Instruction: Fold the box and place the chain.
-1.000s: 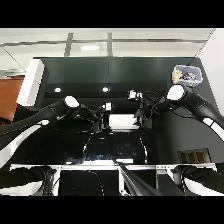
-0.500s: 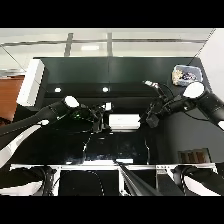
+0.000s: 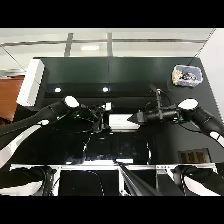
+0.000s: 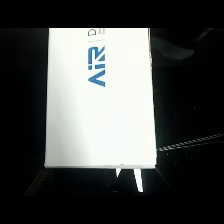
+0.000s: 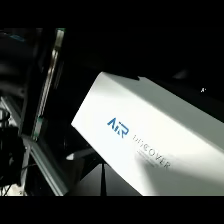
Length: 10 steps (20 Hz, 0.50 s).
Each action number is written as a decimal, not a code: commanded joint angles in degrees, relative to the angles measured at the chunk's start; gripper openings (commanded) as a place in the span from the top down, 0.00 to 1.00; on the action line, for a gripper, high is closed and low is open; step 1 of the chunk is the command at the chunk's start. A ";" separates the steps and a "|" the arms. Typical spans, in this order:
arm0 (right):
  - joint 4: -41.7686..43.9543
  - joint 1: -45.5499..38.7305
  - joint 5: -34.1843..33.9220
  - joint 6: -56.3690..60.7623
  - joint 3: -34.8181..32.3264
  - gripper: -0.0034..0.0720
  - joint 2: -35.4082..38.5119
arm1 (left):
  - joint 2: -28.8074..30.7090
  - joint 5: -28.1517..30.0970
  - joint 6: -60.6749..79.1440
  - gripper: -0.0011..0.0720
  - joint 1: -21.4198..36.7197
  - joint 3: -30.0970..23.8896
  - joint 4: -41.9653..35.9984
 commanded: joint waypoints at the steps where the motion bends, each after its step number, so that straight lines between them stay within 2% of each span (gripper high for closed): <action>1: -1.90 1.79 -4.94 2.93 -0.87 0.94 -1.53 | 0.00 0.02 -0.02 0.45 -0.02 0.04 0.00; 6: -9.73 1.97 -5.84 7.15 -1.05 0.94 -4.50 | 0.00 0.02 0.00 0.45 -0.02 0.04 0.00; 10: -10.32 1.95 -7.48 6.64 -1.03 0.94 -4.57 | 0.00 0.02 -0.02 0.45 -0.02 0.04 -0.02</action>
